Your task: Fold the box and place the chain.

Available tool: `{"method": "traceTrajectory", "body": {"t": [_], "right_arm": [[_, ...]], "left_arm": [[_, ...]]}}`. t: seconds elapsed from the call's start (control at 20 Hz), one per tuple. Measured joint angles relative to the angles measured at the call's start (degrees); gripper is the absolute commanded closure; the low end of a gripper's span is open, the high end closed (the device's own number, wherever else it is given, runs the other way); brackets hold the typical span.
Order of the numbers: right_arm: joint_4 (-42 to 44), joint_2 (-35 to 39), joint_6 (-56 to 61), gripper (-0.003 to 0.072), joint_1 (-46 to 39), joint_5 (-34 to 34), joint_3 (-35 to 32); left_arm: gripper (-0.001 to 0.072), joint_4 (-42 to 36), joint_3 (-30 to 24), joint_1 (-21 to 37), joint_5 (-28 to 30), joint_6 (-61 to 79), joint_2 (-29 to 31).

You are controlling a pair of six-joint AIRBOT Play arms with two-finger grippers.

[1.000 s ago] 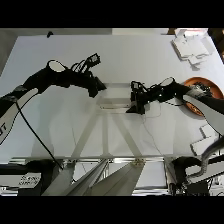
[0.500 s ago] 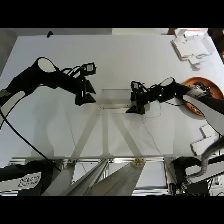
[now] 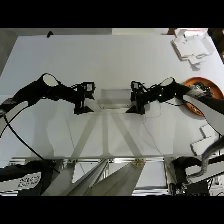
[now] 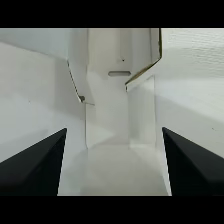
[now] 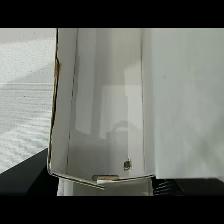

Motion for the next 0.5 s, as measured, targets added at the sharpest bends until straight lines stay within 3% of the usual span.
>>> {"method": "traceTrajectory", "body": {"t": [0.35,0.45,0.5], "right_arm": [[0.0,0.0,0.0,0.0242,0.0,0.0,0.0],[0.0,0.0,0.0,0.0242,0.0,0.0,0.0],[0.0,0.0,0.0,0.0242,0.0,0.0,0.0]], "left_arm": [[0.0104,-3.9,-1.5,-1.9,3.5,6.1,0.0],[0.0290,-4.3,-1.6,-2.4,3.4,6.7,-0.2],[0.0294,-4.3,-1.6,-2.6,3.0,6.9,-0.2]]}}
